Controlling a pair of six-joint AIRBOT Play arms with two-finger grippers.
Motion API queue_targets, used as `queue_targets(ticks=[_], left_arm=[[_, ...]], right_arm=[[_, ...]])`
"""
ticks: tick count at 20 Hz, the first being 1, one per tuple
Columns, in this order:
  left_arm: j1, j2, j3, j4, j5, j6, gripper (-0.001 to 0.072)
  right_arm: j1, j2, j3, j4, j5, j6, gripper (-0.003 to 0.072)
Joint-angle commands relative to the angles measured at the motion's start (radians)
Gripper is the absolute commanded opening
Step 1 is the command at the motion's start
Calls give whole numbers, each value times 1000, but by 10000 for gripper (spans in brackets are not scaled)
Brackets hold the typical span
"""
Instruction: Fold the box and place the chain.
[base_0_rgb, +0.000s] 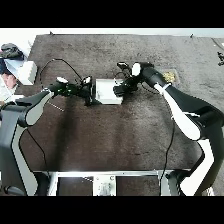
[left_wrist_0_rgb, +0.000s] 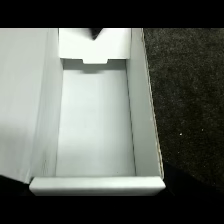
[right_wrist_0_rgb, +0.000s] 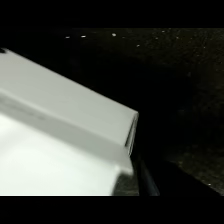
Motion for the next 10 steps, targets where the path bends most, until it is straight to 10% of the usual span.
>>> queue_targets(ticks=[1,10], left_arm=[[0,0,0,0,0,0,470],[0,0,0,0,0,0,470]], right_arm=[[35,-61,95,-120,78,93,427],[65,-66,97,-211,104,315,404]])
